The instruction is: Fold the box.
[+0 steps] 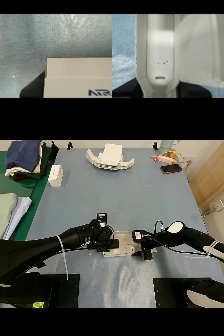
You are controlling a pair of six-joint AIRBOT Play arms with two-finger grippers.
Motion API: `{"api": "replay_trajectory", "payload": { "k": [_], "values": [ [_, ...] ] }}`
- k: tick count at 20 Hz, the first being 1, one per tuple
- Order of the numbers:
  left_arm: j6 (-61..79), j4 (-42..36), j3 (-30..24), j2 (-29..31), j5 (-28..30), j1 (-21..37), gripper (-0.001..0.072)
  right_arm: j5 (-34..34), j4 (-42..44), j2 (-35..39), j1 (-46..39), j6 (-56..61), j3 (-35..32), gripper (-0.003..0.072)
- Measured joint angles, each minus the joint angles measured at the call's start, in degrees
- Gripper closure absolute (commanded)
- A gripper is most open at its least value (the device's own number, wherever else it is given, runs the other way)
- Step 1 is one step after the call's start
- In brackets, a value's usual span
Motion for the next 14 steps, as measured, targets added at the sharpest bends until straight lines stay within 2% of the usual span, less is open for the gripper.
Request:
{"api": "replay_trajectory", "payload": {
  "k": [1, 2, 3, 4, 8, 11, 13, 14],
  "values": [
    [-0.28, 0.11, 0.07, -0.09, -0.22, 0.00, 0.0691, -0.02, 0.00, 0.00, 0.02, 0.00, 0.00, 0.0172],
    [-0.37, 0.15, 0.17, -0.13, -0.35, 0.00, 0.0448, -0.02, 0.02, 0.00, 0.00, -0.02, 0.00, 0.0172],
    [-0.37, 0.17, 0.35, -0.26, -0.79, -0.04, 0.0141, -0.13, 0.13, 0.00, 0.02, -0.02, 0.00, 0.0172],
    [-0.37, -0.07, 0.74, -0.20, -1.51, -0.04, 0.0107, -0.28, 0.26, 0.00, 0.04, -0.02, 0.00, 0.0172],
    [-0.35, 0.17, 3.34, -0.02, -3.96, -0.02, 0.0107, -0.15, 0.11, 0.00, 0.04, -0.02, 0.00, 0.0172],
    [0.33, 0.57, 5.16, 1.60, -7.96, 0.09, 0.0109, -0.11, 0.09, 0.00, 0.02, -0.02, 0.00, 0.0172],
    [0.57, 0.68, 5.75, 3.96, -11.10, 0.09, 0.0139, -0.09, 0.09, 0.00, 0.04, -0.02, 0.00, 0.0172],
    [0.61, 0.76, 5.97, 5.55, -12.94, 0.09, 0.0397, -0.09, 0.09, 0.00, 0.02, -0.02, 0.00, 0.0172]
  ]
}}
